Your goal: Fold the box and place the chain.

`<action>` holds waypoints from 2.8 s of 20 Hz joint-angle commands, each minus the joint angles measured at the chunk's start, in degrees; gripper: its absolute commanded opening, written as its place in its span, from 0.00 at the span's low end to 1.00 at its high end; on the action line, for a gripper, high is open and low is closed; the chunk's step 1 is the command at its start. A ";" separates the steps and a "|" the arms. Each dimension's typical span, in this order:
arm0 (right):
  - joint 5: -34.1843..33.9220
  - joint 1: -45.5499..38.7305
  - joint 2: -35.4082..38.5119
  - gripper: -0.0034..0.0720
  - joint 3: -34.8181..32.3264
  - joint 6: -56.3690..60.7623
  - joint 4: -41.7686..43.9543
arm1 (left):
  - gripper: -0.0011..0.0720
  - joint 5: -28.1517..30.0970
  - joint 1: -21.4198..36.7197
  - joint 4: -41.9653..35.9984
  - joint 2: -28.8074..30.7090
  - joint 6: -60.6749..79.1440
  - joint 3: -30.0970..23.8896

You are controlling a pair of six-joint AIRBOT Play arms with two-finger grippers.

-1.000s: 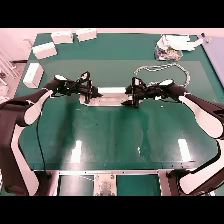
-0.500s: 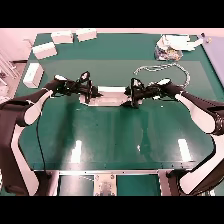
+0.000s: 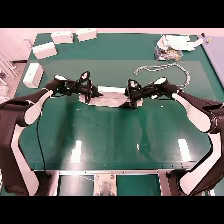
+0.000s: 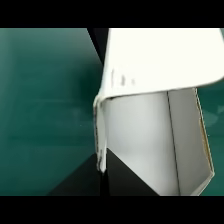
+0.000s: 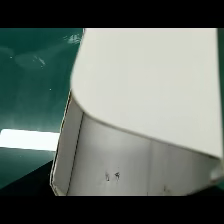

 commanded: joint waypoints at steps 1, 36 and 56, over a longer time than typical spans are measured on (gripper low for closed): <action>-0.15 0.09 -0.35 0.89 0.57 0.59 -0.48 | 0.04 0.00 -0.02 0.00 0.00 0.00 0.07; 0.09 0.13 -1.99 0.81 4.46 2.19 -4.11 | 0.04 0.09 0.00 0.04 0.00 0.02 0.04; 0.11 0.13 -1.99 0.81 4.31 2.21 -4.04 | 0.67 0.04 0.00 -1.25 0.98 0.44 0.24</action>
